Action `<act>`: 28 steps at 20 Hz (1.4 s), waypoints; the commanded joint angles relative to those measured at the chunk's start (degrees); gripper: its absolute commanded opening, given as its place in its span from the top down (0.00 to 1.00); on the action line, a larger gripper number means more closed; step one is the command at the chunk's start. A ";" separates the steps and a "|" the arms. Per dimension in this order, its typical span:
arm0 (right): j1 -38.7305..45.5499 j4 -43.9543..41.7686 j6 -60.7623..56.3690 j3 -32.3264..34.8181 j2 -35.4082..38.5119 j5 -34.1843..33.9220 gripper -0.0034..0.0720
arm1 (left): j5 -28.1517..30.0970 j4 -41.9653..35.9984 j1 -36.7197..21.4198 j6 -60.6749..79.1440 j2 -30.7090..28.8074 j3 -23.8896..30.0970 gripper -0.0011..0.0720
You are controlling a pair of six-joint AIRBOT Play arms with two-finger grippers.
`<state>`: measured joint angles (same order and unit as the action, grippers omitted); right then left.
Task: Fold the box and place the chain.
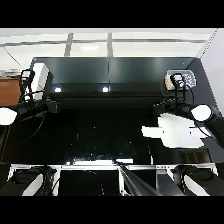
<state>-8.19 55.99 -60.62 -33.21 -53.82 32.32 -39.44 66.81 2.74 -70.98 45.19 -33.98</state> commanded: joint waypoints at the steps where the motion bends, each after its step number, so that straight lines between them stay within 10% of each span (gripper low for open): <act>1: -0.04 0.00 -0.02 0.02 -0.02 0.02 0.94 | 0.02 0.00 0.04 0.00 -0.04 0.02 0.96; 16: -0.04 -0.02 -0.02 0.02 -0.02 0.00 0.94 | 0.02 0.00 0.04 0.00 -0.04 0.02 0.96; 20: -0.13 -14.51 -2.01 0.02 -0.15 -6.73 0.93 | 0.07 -0.24 0.04 -0.02 -0.04 0.02 0.96; 21: -0.13 -14.40 -1.60 0.02 -0.15 -6.91 0.84 | 0.04 -0.70 0.04 0.00 -0.04 0.02 0.96; 22: 0.15 -13.44 -1.66 0.02 -0.15 -6.12 0.26 | 0.04 -0.90 0.04 0.00 -0.04 0.02 0.96; 23: 0.92 -12.22 -1.38 -0.24 -0.15 -3.91 0.01 | 0.04 -0.90 0.04 0.00 -0.04 0.02 0.96; 28: 23.32 16.41 -23.10 -11.41 -0.57 13.42 0.02 | 0.35 -1.40 0.04 0.00 -0.04 0.02 0.96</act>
<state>3.49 55.96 -71.83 -38.98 -54.11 36.01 -39.31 65.87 2.76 -71.00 45.19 -33.98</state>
